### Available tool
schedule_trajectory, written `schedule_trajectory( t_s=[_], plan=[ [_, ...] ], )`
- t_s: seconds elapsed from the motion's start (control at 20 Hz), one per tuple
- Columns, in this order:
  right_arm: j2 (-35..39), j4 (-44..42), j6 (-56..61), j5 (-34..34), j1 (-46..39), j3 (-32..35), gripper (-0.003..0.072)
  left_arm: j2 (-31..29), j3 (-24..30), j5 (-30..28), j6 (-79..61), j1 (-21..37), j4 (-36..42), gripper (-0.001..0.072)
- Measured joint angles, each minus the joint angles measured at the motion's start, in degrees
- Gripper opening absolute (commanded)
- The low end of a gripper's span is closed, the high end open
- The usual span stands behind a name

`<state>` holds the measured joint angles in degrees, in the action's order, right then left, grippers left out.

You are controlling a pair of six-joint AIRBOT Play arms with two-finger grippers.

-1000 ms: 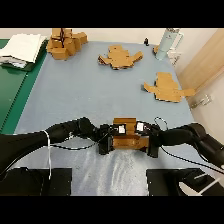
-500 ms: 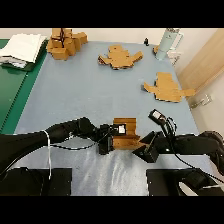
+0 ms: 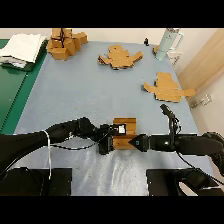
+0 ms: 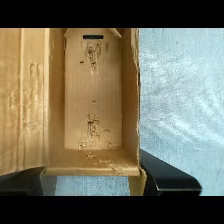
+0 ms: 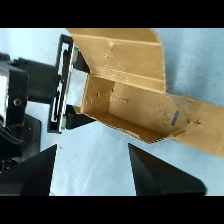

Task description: Fold the box.

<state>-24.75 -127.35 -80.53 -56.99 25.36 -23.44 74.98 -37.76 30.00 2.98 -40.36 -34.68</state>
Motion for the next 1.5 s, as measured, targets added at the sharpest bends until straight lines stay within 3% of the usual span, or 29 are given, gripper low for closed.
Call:
schedule_trajectory(
  t_s=[0.4,0.65,1.05,1.2,1.25,1.3,1.35,1.5],
  plan=[
    [0.0,-1.4,7.96,1.33,0.02,0.0,0.0701,-2.45,0.02,0.68,4.63,0.02,-4.92,0.0516],
    [0.0,-1.46,8.76,2.49,0.02,0.0,0.0701,-3.76,0.42,-1.9,7.76,0.13,-7.98,0.0516],
    [-3.23,-1.14,9.05,4.11,0.02,0.04,0.0696,-4.02,2.64,-3.02,7.93,0.0,-8.02,0.0516],
    [-4.61,-1.05,9.03,5.01,0.02,0.04,0.0484,-4.04,2.8,-2.82,6.99,0.0,-7.15,0.0516],
    [-4.9,-1.05,9.01,5.27,0.02,0.04,0.0346,-4.04,2.82,-2.69,6.58,0.0,-6.88,0.0516],
    [-5.07,-1.09,8.98,5.6,0.02,0.04,0.0111,-4.04,2.82,-2.54,6.21,0.0,-6.6,0.0516],
    [-5.27,-1.18,8.96,5.86,0.02,0.04,0.0002,-4.02,2.89,-2.45,6.01,0.0,-6.34,0.0516],
    [-6.43,-2.16,6.34,8.55,0.04,-0.74,0.0002,-4.02,2.89,-2.27,5.62,0.0,-5.88,0.0516]
  ],
)
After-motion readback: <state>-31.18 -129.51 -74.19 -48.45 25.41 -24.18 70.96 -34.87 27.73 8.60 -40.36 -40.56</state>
